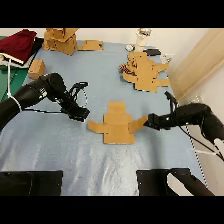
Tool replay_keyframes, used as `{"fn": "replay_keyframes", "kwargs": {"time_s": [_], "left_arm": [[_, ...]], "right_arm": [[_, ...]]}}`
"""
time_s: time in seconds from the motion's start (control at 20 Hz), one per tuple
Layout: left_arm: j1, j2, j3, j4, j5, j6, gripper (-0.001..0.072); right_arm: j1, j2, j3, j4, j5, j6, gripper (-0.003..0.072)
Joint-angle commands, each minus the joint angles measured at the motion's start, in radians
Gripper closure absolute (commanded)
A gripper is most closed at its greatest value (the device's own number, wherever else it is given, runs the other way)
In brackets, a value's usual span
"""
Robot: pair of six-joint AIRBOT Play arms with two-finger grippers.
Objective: Fold the box.
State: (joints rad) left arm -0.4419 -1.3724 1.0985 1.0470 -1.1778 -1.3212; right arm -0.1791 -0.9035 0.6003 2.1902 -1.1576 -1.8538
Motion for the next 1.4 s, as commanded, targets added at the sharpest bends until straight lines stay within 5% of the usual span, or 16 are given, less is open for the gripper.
{"fn": "replay_keyframes", "kwargs": {"time_s": [0.0, 0.05, 0.1, 0.15, 0.5, 1.25, 1.35], "left_arm": [[0.0, 0.001, 0.0, 0.0, 0.0, 0.0, 0.0698], [0.0, 0.001, 0.0, 0.0, 0.002, 0.0, 0.0698], [0.0, 0.001, 0.0, 0.0, 0.0, 0.0, 0.0698], [0.0, 0.001, 0.0, 0.0, 0.0, 0.0, 0.0698], [0.0, 0.001, 0.0, 0.0, 0.004, 0.0, 0.0697], [0.0, 0.001, 0.0, -0.029, 0.023, 0.0, 0.0697], [0.0, 0.001, 0.0, -0.054, 0.014, 0.001, 0.0696]], "right_arm": [[0.024, 0.04, -0.078, -0.049, 0.016, 0.04, 0.0682], [0.023, 0.026, -0.077, -0.055, 0.029, 0.04, 0.0632], [0.023, 0.005, -0.074, -0.066, 0.048, 0.039, 0.0447], [0.023, -0.017, -0.07, -0.077, 0.071, 0.036, 0.0375], [0.023, -0.232, 0.021, -0.071, 0.119, -0.085, 0.0376], [0.025, -0.36, 0.067, 0.079, 0.018, -0.277, 0.0395], [0.025, -0.361, 0.067, 0.084, -0.001, -0.296, 0.0503]]}}
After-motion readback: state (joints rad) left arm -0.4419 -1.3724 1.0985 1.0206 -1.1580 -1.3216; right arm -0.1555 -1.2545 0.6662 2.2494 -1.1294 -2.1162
